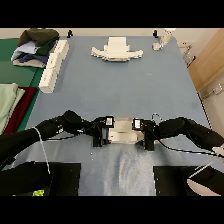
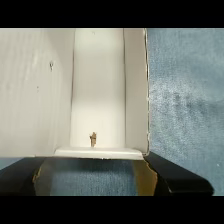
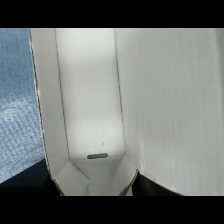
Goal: Fold the box.
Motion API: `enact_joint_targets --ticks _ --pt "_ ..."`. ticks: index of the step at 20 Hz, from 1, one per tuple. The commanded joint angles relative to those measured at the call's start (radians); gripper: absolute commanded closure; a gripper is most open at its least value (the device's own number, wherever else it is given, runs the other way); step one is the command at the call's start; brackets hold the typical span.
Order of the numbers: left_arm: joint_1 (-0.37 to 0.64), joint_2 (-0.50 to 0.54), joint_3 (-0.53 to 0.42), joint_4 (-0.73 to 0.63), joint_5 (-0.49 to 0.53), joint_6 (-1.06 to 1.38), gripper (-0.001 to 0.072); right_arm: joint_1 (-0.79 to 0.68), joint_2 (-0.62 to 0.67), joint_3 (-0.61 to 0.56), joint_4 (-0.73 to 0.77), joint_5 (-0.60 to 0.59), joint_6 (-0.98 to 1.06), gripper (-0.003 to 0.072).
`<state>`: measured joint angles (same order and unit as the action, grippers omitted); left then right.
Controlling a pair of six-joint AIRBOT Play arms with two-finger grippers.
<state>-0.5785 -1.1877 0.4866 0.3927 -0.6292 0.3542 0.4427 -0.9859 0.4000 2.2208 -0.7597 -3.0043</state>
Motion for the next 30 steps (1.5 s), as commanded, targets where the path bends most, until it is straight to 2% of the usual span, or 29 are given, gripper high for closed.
enact_joint_targets --ticks 1,8,20,21,22,30 --pt "-0.011 -0.005 0.004 0.000 -0.004 -0.005 0.0015 0.000 0.000 0.001 0.000 0.000 0.000 0.0173" --pt "-0.033 -0.005 0.003 0.034 -0.029 -0.013 0.0015 0.000 0.000 0.001 0.000 0.000 0.000 0.0173" --pt "-0.033 -0.024 0.024 0.055 -0.010 -0.089 0.0018 0.000 0.000 0.001 0.000 0.000 0.000 0.0173" --pt "-0.033 -0.024 0.024 0.058 -0.016 -0.087 0.0138 0.000 0.000 0.001 0.000 0.000 0.000 0.0173" --pt "-0.033 -0.024 0.024 0.066 -0.027 -0.081 0.0212 0.000 0.000 0.001 0.000 0.000 0.000 0.0173" --pt "-0.033 -0.024 0.024 0.068 -0.027 -0.082 0.0210 0.000 0.000 0.001 0.000 0.000 0.000 0.0173"
